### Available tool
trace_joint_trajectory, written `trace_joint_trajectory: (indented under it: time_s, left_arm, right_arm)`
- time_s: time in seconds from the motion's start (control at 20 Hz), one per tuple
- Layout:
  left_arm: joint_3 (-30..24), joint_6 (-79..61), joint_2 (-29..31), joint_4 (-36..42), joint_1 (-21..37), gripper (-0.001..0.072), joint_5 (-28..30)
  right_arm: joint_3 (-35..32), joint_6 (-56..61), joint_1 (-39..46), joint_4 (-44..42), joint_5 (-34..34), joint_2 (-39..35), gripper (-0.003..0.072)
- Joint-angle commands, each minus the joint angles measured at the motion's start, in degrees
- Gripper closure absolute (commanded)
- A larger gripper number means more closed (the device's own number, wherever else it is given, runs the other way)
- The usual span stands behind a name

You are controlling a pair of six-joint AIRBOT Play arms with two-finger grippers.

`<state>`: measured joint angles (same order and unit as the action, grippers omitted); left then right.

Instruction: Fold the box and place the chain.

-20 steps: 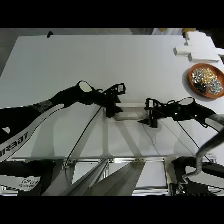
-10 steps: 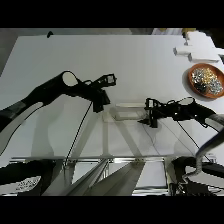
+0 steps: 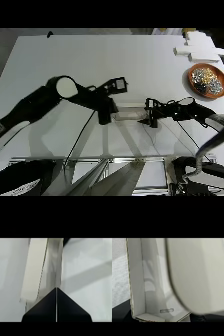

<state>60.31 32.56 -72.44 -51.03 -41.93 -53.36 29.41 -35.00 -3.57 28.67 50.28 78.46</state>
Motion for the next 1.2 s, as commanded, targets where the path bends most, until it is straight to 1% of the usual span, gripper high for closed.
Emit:
trace_joint_trajectory:
  time_s: [0.0,0.05,0.25,0.35,0.4,0.45,0.5,0.7,0.75,0.85,0.9,1.0,1.1,1.15]
  left_arm:
    - [0.1,3.2,-2.1,1.3,-7.7,0.0702,17.1]
    - [0.1,4.6,-3.6,1.4,-7.8,0.0702,20.1]
    - [0.1,6.5,-8.7,1.6,-5.2,0.0702,25.5]
    - [0.1,6.5,-9.7,1.8,-3.6,0.0702,27.8]
    - [0.1,6.5,-9.4,2.8,-2.8,0.0702,28.0]
    - [0.1,6.4,-8.5,4.3,-2.2,0.0702,26.8]
    - [0.1,6.1,-7.0,4.6,-1.8,0.0702,24.2]
    - [0.1,3.0,0.5,-1.0,-2.0,0.0707,8.8]
    - [0.1,3.0,1.7,-1.2,-2.0,0.0706,4.9]
    - [0.1,2.1,2.0,-1.2,-2.1,0.0707,-0.8]
    - [0.1,2.1,1.5,-0.8,-2.2,0.0707,-1.6]
    - [0.1,1.3,-0.4,0.2,-2.6,0.0703,0.3]
    - [0.1,-1.3,-3.9,2.1,-2.8,0.0704,4.5]
    - [0.1,-1.4,-5.7,2.9,-2.8,0.0703,8.6]
  right_arm:
    - [0.0,0.0,0.0,0.0,0.0,0.0,0.0228]
    - [0.0,0.0,0.0,0.0,0.0,0.0,0.0228]
    - [0.0,0.0,0.0,0.0,0.0,0.0,0.0228]
    - [0.0,0.0,0.0,0.0,0.0,0.0,0.0228]
    - [0.0,0.0,0.0,0.0,0.0,0.0,0.0228]
    - [0.0,0.0,0.0,0.0,0.0,0.0,0.0228]
    - [0.0,0.0,0.0,0.0,0.0,0.0,0.0228]
    - [0.0,0.0,0.0,0.0,0.0,0.0,0.0228]
    - [0.0,0.0,0.0,0.0,0.0,0.0,0.0228]
    - [0.0,0.0,0.0,0.0,0.0,0.0,0.0228]
    - [0.0,0.0,0.0,0.0,0.0,0.0,0.0228]
    - [0.0,0.0,0.0,0.0,0.0,0.0,0.0228]
    - [0.0,0.0,0.0,0.0,0.0,0.0,0.0228]
    - [0.0,0.0,0.0,0.0,0.0,0.0,0.0228]
